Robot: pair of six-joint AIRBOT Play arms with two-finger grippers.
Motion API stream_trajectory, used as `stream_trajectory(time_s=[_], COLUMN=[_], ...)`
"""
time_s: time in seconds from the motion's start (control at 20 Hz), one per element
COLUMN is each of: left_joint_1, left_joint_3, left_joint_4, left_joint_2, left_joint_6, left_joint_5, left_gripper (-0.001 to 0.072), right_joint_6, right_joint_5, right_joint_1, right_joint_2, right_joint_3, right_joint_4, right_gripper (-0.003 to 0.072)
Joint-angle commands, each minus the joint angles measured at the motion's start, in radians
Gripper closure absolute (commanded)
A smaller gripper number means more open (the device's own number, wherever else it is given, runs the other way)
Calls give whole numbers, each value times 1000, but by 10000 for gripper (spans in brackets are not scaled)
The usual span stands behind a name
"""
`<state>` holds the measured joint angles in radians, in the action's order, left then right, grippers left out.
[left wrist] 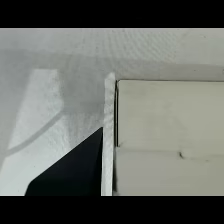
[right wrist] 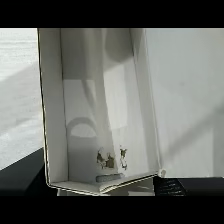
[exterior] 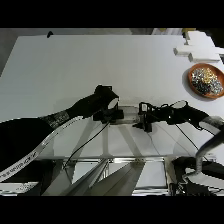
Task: Fold the box and place the chain.
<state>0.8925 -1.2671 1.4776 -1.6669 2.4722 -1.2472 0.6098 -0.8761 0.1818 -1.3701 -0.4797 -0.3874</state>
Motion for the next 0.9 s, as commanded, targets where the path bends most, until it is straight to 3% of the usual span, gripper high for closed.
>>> stream_trajectory(time_s=[0.0, 0.05, 0.15, 0.3, 0.4, 0.5, 0.65, 0.85], left_joint_1=[0, 0, 0, 0, -1, -10, -40, -98], left_joint_3=[0, 0, 0, 0, 0, 0, 0, 0], left_joint_4=[0, 0, 0, -1, -4, -8, -8, -4], left_joint_2=[-8, -8, -7, -7, -4, 16, 84, 212], left_joint_6=[-4, -4, -3, -3, -7, -48, -156, -383], left_joint_5=[10, 12, 13, 18, 16, 8, -20, -177], left_gripper=[579, 581, 705, 705, 662, 536, 534, 533], right_joint_6=[0, 0, 0, 0, 0, 0, 0, 0], right_joint_5=[0, 0, 0, 0, 0, 0, 0, 0], right_joint_1=[0, 0, 0, 0, 0, 0, 0, 0], right_joint_2=[1, 1, 1, 1, 1, 1, 1, 1], right_joint_3=[0, 0, 0, 0, 0, 0, 0, 0], right_joint_4=[0, -1, -1, -1, -1, -1, -1, 0], right_gripper=[273, 273, 273, 273, 273, 273, 273, 273])
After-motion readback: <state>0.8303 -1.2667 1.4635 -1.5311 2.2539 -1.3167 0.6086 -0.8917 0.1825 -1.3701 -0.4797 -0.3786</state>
